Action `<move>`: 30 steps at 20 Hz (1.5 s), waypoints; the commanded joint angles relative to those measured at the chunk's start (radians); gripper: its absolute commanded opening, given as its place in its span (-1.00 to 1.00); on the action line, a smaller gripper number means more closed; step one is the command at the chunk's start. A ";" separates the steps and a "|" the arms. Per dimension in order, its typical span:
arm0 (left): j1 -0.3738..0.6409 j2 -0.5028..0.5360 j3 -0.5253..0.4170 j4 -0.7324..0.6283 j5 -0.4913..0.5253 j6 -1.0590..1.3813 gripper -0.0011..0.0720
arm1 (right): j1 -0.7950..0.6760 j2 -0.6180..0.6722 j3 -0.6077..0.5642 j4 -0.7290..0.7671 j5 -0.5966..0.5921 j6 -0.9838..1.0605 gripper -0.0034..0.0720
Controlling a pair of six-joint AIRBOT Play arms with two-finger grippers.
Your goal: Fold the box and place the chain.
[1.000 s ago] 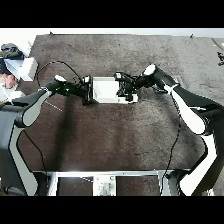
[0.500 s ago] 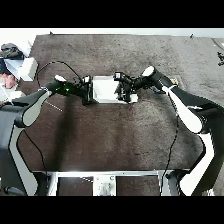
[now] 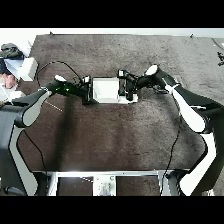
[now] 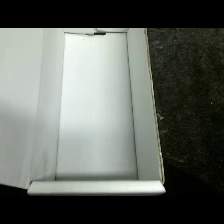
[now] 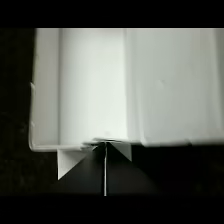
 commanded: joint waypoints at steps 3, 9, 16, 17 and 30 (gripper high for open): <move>0.000 0.000 0.001 0.000 0.000 0.000 0.10 | -0.082 0.107 0.001 -0.076 0.075 0.345 -0.94; 0.000 0.000 0.001 0.000 0.000 0.000 0.10 | -0.214 0.163 -0.012 -0.076 0.120 0.887 -0.94; 0.000 0.000 0.001 0.000 0.000 0.000 0.10 | -0.279 0.163 -0.210 -0.050 0.011 1.030 -0.94; 0.000 0.000 0.001 0.000 0.000 0.000 0.10 | -0.279 0.162 -0.249 -0.005 -0.022 1.024 -0.94; 0.000 0.000 0.001 0.000 0.000 0.000 0.10 | -0.194 0.128 -0.377 0.374 -0.055 0.855 -0.94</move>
